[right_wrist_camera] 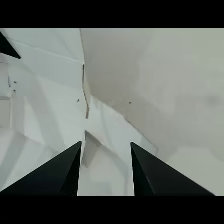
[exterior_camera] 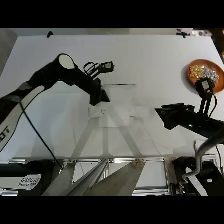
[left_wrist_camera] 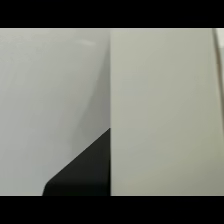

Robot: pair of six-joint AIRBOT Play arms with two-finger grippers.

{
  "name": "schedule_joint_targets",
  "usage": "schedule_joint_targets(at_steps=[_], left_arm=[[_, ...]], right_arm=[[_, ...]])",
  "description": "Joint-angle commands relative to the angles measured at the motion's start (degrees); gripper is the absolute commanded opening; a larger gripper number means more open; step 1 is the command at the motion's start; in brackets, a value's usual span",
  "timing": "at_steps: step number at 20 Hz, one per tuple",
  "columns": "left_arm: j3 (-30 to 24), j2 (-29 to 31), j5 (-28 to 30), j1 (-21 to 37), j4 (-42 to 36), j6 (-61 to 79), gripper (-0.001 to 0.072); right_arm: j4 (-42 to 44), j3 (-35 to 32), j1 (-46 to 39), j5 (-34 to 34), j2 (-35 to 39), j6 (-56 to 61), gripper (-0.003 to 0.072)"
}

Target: Fold the box and place the chain.

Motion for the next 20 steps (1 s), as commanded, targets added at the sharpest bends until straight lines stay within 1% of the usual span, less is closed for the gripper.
schedule_joint_targets(at_steps=[1,2,4,6,7,9,10,12,15,17,20], left_arm=[[0.02,5.64,-6.38,0.07,4.0,-0.85,0.0001],[-0.02,6.45,-5.77,0.04,4.28,-1.7,-0.0001],[-1.64,8.81,-0.57,0.04,4.39,-3.37,-0.0001],[-5.38,11.85,4.79,-0.2,3.3,-3.06,-0.0001],[-8.17,13.16,6.75,-0.09,0.17,-1.4,-0.0001],[-13.75,14.25,6.8,0.46,-8.63,3.91,0.0],[-16.15,14.16,6.67,0.44,-11.32,5.88,0.0],[-19.56,13.49,6.47,0.26,-11.5,7.87,0.0004],[-20.7,11.85,7.89,0.24,-9.18,8.24,0.0004],[-20.7,10.88,11.58,0.22,-9.16,8.55,0.0004],[-20.7,9.09,17.49,-0.52,-9.03,12.57,0.0004]], right_arm=[[0.42,2.19,0.04,3.21,0.28,1.22,0.0355],[0.44,2.23,0.07,3.65,0.33,2.47,0.0355],[0.2,2.23,0.04,6.19,0.9,2.8,0.0355],[-1.42,2.23,0.04,9.62,1.6,2.8,0.0351],[-2.67,2.23,0.07,10.78,1.92,3.06,0.0344],[-4.79,2.23,0.04,11.67,2.29,4.79,0.0345],[-4.96,2.23,0.04,11.69,2.29,4.79,0.0344],[-4.94,2.23,0.04,11.67,2.29,4.79,0.0345],[-4.94,2.23,0.07,11.63,2.29,4.79,0.0345],[-4.96,2.23,0.07,11.63,2.27,4.79,0.0344],[-5.18,2.21,0.07,11.65,2.27,4.81,0.0344]])
